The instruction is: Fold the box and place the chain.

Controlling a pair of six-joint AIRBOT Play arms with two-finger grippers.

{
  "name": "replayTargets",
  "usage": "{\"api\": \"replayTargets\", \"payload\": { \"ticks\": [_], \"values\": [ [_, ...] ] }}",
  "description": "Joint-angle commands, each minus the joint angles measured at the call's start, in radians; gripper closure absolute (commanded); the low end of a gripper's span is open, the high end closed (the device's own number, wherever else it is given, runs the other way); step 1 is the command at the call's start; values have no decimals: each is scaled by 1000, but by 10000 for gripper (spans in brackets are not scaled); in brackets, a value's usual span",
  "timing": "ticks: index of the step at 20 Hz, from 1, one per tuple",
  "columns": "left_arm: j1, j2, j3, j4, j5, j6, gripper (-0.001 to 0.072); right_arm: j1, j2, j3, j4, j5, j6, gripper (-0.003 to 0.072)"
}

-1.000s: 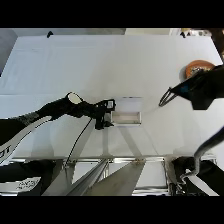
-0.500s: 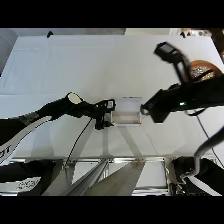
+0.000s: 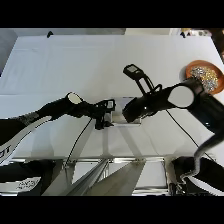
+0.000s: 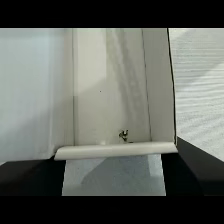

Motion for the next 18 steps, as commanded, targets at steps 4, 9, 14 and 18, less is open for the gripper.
{"api": "replayTargets", "payload": {
  "ticks": [4,9,14,18],
  "values": [
    [0,0,0,0,0,0,376,31,-103,-84,10,-128,8,668],
    [0,0,0,0,0,0,376,75,-187,-84,6,-149,36,620],
    [0,0,0,0,0,0,376,74,-178,-83,-1,-111,61,551],
    [0,0,0,0,0,0,376,0,-54,-55,-66,68,61,582]
  ]
}}
